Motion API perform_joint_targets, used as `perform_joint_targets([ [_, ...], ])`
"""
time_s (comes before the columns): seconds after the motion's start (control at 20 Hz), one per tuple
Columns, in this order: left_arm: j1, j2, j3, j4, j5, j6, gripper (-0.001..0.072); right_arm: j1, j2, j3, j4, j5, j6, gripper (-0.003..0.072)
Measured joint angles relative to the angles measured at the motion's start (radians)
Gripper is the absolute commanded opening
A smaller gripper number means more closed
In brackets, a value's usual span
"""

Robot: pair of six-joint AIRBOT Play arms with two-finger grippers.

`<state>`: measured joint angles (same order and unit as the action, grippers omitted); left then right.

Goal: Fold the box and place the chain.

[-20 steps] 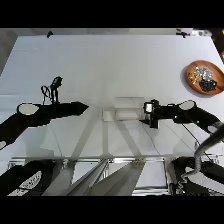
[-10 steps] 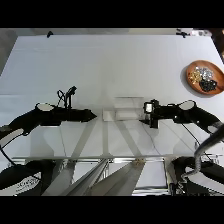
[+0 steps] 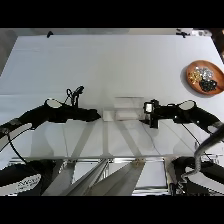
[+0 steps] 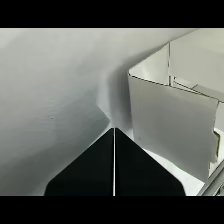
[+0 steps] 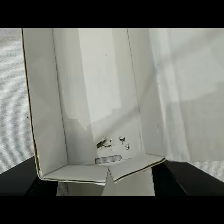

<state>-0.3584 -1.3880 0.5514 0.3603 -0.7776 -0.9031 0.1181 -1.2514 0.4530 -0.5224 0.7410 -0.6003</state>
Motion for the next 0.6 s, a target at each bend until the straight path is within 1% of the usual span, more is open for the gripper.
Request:
perform_joint_targets([
  [0.45, -0.049, -0.033, 0.058, 0.006, -0.003, -0.013, 0.0006, 0.0, 0.0, 0.0, 0.0, 0.0, 0.0, 0.0567],
  [0.6, -0.062, -0.035, 0.063, -0.02, -0.004, 0.01, 0.0008, 0.0, 0.0, 0.0, 0.0, 0.0, 0.0, 0.0567],
])
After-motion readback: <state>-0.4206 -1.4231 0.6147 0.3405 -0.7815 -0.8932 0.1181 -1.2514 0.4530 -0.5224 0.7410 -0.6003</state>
